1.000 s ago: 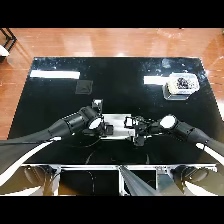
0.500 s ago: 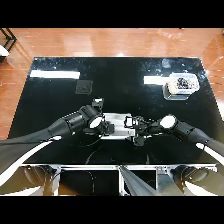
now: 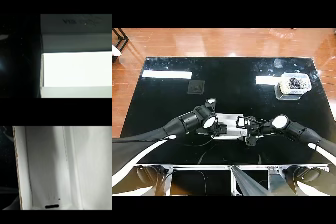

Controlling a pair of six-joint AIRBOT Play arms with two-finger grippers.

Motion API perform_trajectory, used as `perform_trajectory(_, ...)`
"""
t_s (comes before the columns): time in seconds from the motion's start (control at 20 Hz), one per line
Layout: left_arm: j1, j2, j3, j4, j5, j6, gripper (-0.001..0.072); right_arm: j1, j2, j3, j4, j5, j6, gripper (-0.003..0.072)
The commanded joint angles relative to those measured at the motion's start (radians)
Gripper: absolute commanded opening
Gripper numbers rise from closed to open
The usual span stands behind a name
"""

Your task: Fold the box and place the chain.

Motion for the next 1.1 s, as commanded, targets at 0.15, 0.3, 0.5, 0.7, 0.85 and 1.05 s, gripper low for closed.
perform_trajectory(0.15,0.001,-0.003,0.017,0.019,-0.038,0.002,0.0299,0.000,0.000,0.000,0.000,0.000,0.000,0.0468)
perform_trajectory(0.3,0.002,-0.003,0.044,0.036,-0.047,0.002,0.0299,0.000,0.000,0.000,0.000,0.000,0.000,0.0468)
perform_trajectory(0.5,0.002,-0.007,0.048,0.039,-0.051,0.002,0.0299,0.000,0.000,0.000,0.000,0.000,0.000,0.0468)
perform_trajectory(0.7,0.002,-0.008,0.048,0.040,-0.051,0.001,0.0283,0.000,0.000,0.000,0.000,0.000,0.000,0.0468)
perform_trajectory(0.85,0.002,-0.008,0.048,0.039,-0.041,0.010,0.0074,0.000,0.000,0.000,0.000,0.001,0.000,0.0468)
perform_trajectory(1.05,0.002,-0.008,0.049,0.039,-0.046,0.010,0.0022,0.000,0.000,0.000,0.001,0.004,0.006,0.0659)
